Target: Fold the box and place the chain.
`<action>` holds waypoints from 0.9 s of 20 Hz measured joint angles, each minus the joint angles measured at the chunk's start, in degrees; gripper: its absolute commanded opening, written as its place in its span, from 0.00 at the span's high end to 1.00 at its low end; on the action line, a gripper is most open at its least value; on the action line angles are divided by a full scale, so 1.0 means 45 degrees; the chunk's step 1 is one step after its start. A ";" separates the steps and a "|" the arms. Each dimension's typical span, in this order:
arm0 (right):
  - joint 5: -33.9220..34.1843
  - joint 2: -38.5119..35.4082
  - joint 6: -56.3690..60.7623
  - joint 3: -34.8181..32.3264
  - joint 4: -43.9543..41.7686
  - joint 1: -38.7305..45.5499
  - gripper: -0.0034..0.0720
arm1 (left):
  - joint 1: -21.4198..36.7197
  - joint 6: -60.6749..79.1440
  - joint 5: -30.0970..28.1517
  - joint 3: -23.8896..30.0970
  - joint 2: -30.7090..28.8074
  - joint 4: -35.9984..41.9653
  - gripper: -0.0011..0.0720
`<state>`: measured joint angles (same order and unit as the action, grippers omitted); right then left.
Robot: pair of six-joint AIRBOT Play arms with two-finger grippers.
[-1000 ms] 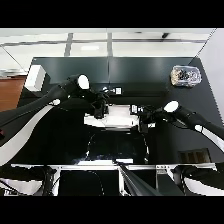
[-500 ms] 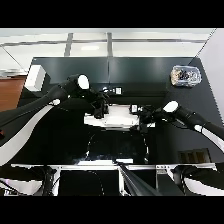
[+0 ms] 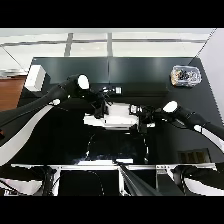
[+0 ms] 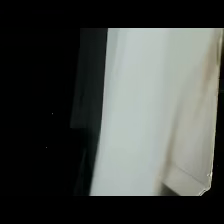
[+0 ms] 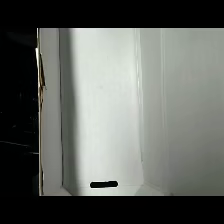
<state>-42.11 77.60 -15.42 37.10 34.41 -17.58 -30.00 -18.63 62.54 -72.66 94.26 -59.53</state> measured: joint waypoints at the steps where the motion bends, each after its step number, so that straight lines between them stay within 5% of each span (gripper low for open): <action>1: 0.0010 0.0000 0.0000 0.0000 0.0000 0.0000 0.38 | -0.0005 0.0000 0.0053 -0.0005 -0.0005 0.0000 0.41; 3: 0.0034 0.0000 -0.0010 0.0005 0.0010 0.0000 0.38 | 0.0010 -0.0010 0.0170 -0.0151 -0.0005 -0.0005 0.09; 4: 0.0034 0.0000 -0.0015 0.0005 0.0019 0.0000 0.38 | 0.0039 -0.0253 0.0262 -0.0296 -0.0015 -0.0117 0.08; 13: 0.0000 0.0000 -0.0039 0.0005 0.0034 0.0000 0.38 | 0.1695 -0.4658 0.3303 -0.1379 -0.1569 -0.2186 0.14; 15: -0.0015 0.0000 -0.0058 0.0005 0.0044 0.0000 0.41 | 0.2229 -0.5450 0.3677 -0.0899 -0.2477 -0.2297 0.17; 16: -0.0039 0.0000 -0.0092 0.0005 0.0058 0.0000 0.54 | 0.2472 -0.5833 0.3740 -0.0447 -0.3041 -0.2336 0.24; 18: -0.0165 0.0000 -0.0151 0.0005 0.0112 0.0000 0.56 | 0.2832 -0.6470 0.3653 0.0767 -0.4323 -0.2351 0.32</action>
<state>-42.85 77.60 -16.10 37.12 34.92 -17.58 -17.26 -47.75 78.98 -69.21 74.81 -70.11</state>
